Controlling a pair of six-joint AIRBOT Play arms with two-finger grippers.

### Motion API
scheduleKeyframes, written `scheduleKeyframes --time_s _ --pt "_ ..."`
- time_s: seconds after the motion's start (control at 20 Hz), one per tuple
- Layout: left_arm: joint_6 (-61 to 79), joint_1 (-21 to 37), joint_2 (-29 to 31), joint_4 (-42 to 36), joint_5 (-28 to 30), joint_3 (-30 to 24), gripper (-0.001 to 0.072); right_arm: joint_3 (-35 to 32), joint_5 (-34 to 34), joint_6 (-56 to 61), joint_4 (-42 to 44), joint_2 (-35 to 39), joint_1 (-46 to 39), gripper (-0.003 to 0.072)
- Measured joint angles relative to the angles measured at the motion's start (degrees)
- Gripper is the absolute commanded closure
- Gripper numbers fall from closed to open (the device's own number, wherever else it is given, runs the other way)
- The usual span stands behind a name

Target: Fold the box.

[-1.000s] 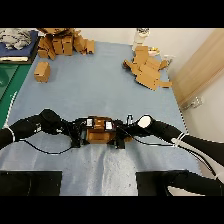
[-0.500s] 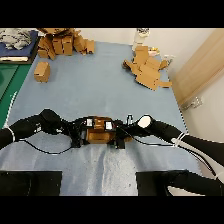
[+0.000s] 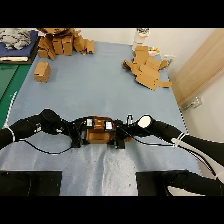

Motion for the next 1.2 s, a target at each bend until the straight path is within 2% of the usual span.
scheduleKeyframes --time_s 0.05,0.35,0.6,0.95,1.0,1.1,1.2 --pt "0.0 0.0 0.0 0.0 0.0 0.0 0.0202 0.0 0.0 0.0 0.0 0.0 0.0 -0.0026" --pt "-0.2 0.0 0.0 -0.1 0.0 0.0 0.0202 0.5 1.9 0.4 -0.1 1.4 -0.9 -0.003" --pt "0.0 0.0 0.0 0.0 0.0 0.0 0.0203 1.0 7.2 3.1 -2.5 3.2 -4.6 -0.003" --pt "0.0 0.0 0.0 0.0 0.0 0.0 0.0203 1.3 12.5 11.1 -4.4 9.3 -16.0 -0.0013" --pt "0.0 0.0 0.0 0.0 0.0 0.0 0.0202 1.3 13.6 13.4 -2.8 11.0 -17.8 0.0132" --pt "0.0 0.0 0.0 0.0 0.0 0.0 0.0202 1.4 16.3 19.3 2.3 14.3 -20.0 0.0475" --pt "0.0 0.0 0.0 0.0 0.0 0.0 0.0202 1.4 18.8 27.3 7.6 16.9 -20.7 0.0497"
